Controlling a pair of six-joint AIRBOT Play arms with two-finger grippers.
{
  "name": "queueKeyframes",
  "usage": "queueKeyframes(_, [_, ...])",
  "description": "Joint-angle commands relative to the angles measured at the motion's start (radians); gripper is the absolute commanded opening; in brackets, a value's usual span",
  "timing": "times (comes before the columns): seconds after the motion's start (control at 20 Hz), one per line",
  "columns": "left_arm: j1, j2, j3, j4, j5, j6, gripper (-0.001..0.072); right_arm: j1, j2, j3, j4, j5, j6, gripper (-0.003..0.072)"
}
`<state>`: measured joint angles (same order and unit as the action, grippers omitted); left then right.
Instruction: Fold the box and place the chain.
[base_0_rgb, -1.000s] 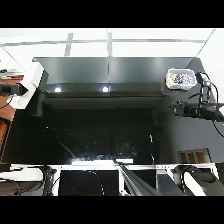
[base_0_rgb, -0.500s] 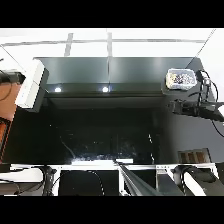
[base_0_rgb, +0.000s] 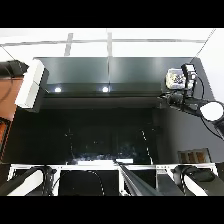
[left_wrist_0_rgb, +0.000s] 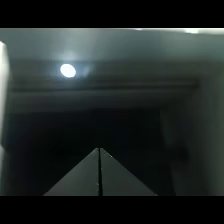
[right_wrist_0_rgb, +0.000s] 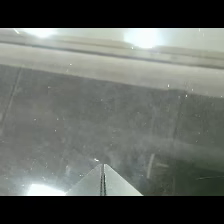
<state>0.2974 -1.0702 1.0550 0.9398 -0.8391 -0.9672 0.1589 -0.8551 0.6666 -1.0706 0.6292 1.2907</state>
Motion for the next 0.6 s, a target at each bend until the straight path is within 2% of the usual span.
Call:
queueKeyframes(0.0, [-0.056, 0.242, -0.279, -0.006, 0.095, 0.019, 0.0028, 0.013, -0.003, 0.000, -0.020, -0.021, 0.000, 0.0017])
queueKeyframes(0.1, [-0.056, 0.337, -0.395, -0.006, 0.151, 0.019, 0.0029, 0.013, -0.003, 0.000, -0.020, -0.021, 0.000, 0.0018])
queueKeyframes(0.2, [-0.056, 0.388, -0.447, -0.006, 0.168, 0.017, 0.0029, 0.013, -0.003, 0.000, -0.019, -0.021, 0.000, 0.0017])
queueKeyframes(0.55, [-0.056, 0.383, -0.458, -0.006, 0.152, 0.018, 0.0029, 0.013, -0.003, 0.000, -0.019, -0.021, 0.000, 0.0018])
